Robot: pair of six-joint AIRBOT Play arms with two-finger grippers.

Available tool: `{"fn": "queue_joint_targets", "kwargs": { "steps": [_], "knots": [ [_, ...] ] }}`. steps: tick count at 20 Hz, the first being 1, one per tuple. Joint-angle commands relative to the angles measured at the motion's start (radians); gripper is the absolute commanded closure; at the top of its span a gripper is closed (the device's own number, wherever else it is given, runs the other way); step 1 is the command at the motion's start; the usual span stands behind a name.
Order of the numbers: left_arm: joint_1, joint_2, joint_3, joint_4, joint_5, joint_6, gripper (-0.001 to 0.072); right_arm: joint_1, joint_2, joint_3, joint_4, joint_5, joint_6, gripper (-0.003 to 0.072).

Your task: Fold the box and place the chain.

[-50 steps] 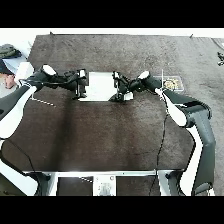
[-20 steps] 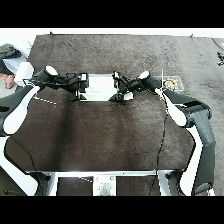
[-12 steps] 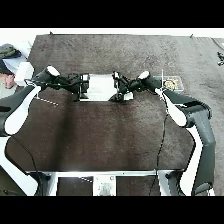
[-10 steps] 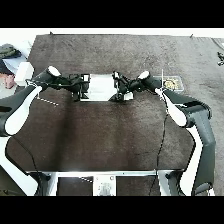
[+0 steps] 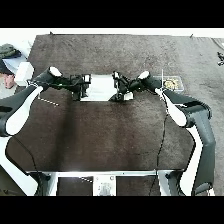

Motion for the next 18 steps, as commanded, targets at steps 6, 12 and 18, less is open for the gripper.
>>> {"fn": "queue_joint_targets", "kwargs": {
  "steps": [6,12,18],
  "knots": [
    [-0.002,-0.026,0.0,-0.102,-0.058,0.007,0.0617,0.0,0.001,0.001,0.0,0.0,0.0,0.0314],
    [-0.002,-0.032,0.0,-0.182,-0.052,0.051,0.0617,0.0,0.001,0.001,0.0,0.0,0.0,0.0314],
    [-0.002,-0.037,0.0,-0.183,-0.054,0.058,0.0608,0.0,0.001,0.001,0.0,0.0,0.0,0.0314]
  ]
}}
